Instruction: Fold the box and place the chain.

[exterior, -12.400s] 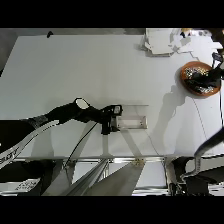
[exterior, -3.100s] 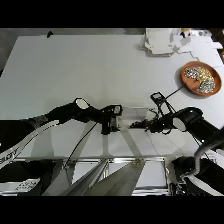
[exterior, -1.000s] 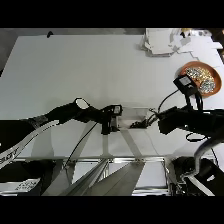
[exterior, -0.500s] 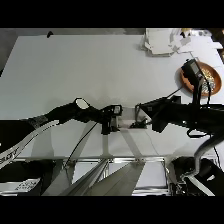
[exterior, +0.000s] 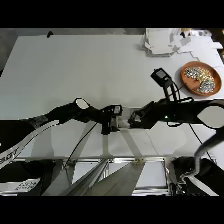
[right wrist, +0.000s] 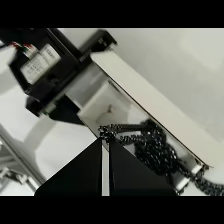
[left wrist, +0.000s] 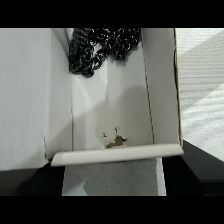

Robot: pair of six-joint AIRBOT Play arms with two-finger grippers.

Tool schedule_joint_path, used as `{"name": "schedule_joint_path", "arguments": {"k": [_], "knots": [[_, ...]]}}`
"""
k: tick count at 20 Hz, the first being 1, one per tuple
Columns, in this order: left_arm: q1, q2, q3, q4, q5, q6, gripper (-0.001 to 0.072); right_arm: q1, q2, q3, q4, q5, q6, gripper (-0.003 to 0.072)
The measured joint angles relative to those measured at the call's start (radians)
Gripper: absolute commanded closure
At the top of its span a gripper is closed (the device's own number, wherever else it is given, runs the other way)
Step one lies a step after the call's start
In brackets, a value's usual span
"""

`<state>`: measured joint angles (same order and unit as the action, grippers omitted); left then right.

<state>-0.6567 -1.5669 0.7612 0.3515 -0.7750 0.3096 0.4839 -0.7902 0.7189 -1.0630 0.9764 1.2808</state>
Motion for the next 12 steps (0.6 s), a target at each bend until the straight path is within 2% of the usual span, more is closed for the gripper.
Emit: {"name": "schedule_joint_path", "arguments": {"k": [2,3,6,12], "knots": [[0.000,0.000,0.000,0.000,0.000,0.000,0.0501,0.000,-0.033,-0.033,-0.012,0.000,-0.003,0.0662],[0.000,0.000,0.000,0.000,0.000,0.000,0.0501,0.000,-0.046,-0.050,-0.016,-0.002,-0.003,0.0616],[0.000,0.000,0.000,0.000,0.000,0.000,0.0501,0.000,-0.076,-0.097,-0.024,-0.019,-0.006,0.0553],[0.000,0.000,0.000,0.000,0.000,0.000,0.0501,0.000,-0.073,-0.101,-0.055,-0.010,-0.006,0.0577]]}}
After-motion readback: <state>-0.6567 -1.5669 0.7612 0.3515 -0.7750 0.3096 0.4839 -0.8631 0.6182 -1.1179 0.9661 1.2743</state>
